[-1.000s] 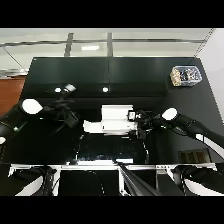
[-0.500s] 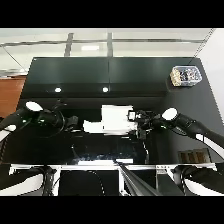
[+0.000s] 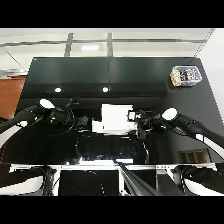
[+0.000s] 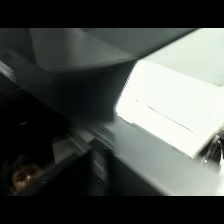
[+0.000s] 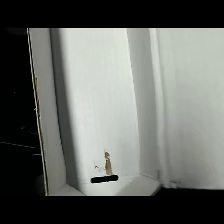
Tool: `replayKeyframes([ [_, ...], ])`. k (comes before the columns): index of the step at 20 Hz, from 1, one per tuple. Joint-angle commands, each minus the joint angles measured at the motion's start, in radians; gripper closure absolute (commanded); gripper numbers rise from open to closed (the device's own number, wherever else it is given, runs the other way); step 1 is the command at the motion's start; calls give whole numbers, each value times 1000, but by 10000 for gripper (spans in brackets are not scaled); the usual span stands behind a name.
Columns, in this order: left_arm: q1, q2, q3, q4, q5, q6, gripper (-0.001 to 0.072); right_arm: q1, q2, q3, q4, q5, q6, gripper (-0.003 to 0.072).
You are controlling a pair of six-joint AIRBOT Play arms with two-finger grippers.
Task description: Fold the box and place the chain.
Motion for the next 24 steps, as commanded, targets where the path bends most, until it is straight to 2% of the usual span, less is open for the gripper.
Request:
replayKeyframes([
  [1,-6,-2,30,-14,-34,36,131,1,-1,0,0,0,0,552],
  [2,-6,-2,43,-14,-51,35,1,1,-1,0,0,0,0,552],
  [8,-12,-2,111,-95,-92,37,4,1,-1,0,0,0,0,552],
  [13,-61,-2,143,-148,-95,37,42,1,-1,0,0,0,0,552],
  [14,-72,-2,143,-154,-92,37,176,1,-1,0,0,0,0,552],
  [15,-79,-2,143,-153,-90,37,252,1,-1,0,0,0,0,552],
  [21,-107,-2,143,-137,-77,5,253,1,-1,0,0,0,0,552],
  [24,-151,-2,175,-15,-50,-133,253,1,-1,0,0,0,0,552],
])
